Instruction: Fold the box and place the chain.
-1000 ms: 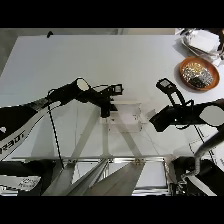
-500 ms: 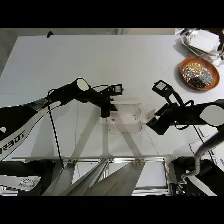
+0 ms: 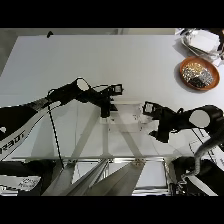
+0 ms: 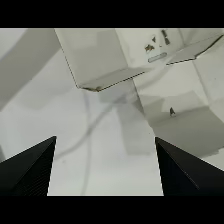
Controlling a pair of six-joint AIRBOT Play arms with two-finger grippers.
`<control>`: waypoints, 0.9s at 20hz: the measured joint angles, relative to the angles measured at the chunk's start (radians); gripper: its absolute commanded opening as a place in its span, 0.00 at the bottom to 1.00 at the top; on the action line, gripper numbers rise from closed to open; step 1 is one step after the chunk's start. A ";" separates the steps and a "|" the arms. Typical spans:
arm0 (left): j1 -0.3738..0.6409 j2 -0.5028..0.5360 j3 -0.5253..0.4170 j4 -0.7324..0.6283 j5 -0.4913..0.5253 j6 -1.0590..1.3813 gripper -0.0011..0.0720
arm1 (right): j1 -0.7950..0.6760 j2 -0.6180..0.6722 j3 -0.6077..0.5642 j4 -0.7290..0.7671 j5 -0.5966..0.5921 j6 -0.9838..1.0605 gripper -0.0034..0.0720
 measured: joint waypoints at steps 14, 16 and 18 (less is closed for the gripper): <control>0.000 0.000 0.000 0.000 0.000 0.000 0.03 | 0.169 -0.019 -0.209 0.080 -0.476 -0.181 0.99; 0.000 0.000 0.000 0.000 0.000 0.000 0.03 | 0.180 -0.043 -0.211 0.086 -0.513 -0.160 0.99; 0.000 0.000 0.000 0.000 0.000 0.000 0.03 | 0.191 -0.067 -0.212 0.091 -0.549 -0.148 0.99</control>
